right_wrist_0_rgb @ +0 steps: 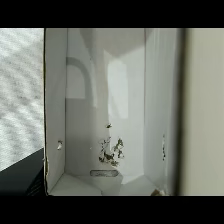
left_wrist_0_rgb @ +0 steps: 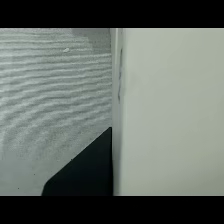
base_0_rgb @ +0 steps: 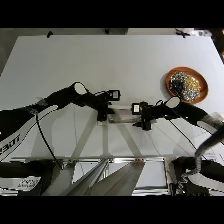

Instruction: Fold the box and place the chain.

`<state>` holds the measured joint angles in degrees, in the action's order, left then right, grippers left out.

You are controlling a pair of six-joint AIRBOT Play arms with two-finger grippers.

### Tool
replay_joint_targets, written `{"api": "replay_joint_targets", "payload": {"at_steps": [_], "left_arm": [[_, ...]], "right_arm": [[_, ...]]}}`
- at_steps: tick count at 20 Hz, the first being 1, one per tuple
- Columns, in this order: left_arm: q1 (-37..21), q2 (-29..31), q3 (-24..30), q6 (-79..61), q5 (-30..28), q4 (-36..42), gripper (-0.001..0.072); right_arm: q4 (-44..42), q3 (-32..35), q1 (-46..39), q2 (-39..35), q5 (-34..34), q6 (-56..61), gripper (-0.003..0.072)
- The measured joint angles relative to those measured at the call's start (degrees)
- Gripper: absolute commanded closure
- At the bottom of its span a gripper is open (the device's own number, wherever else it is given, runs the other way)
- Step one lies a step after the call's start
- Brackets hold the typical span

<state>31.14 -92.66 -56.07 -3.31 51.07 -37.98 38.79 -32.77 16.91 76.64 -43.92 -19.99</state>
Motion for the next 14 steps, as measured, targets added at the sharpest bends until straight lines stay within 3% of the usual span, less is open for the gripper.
{"api": "replay_joint_targets", "payload": {"at_steps": [1, 2, 3, 5, 12, 13, 14], "left_arm": [[0.07, -0.04, 0.02, -0.15, -0.48, -0.20, 0.0556], [0.04, -0.17, 0.07, -0.17, -0.72, -0.66, 0.0373], [-0.07, -0.04, 0.02, -0.17, -0.26, -0.48, 0.0288], [-0.46, 0.02, 0.02, 0.46, 0.04, -0.52, 0.0198], [-6.67, 4.68, 0.02, 6.40, 7.67, -2.69, 0.0202], [-8.07, 5.79, 0.02, 7.02, 9.68, -3.02, 0.0216], [-9.57, 7.02, 0.02, 7.93, 11.91, -3.34, 0.0292]], "right_arm": [[-0.17, 0.00, 0.00, 0.02, 0.63, 0.02, 0.0351], [-0.33, -0.09, 0.04, 0.07, 1.49, 0.00, 0.0351], [-0.28, -0.09, 0.00, 0.09, 1.36, 0.00, 0.0351], [-0.09, -0.09, 0.00, 0.07, 1.07, -0.22, 0.0351], [-0.02, -0.09, -0.02, 0.09, 0.33, 0.04, 0.0351], [0.00, -0.09, -0.02, 0.09, 0.28, 0.02, 0.0351], [0.00, -0.09, -0.02, 0.09, 0.22, 0.02, 0.0351]]}}
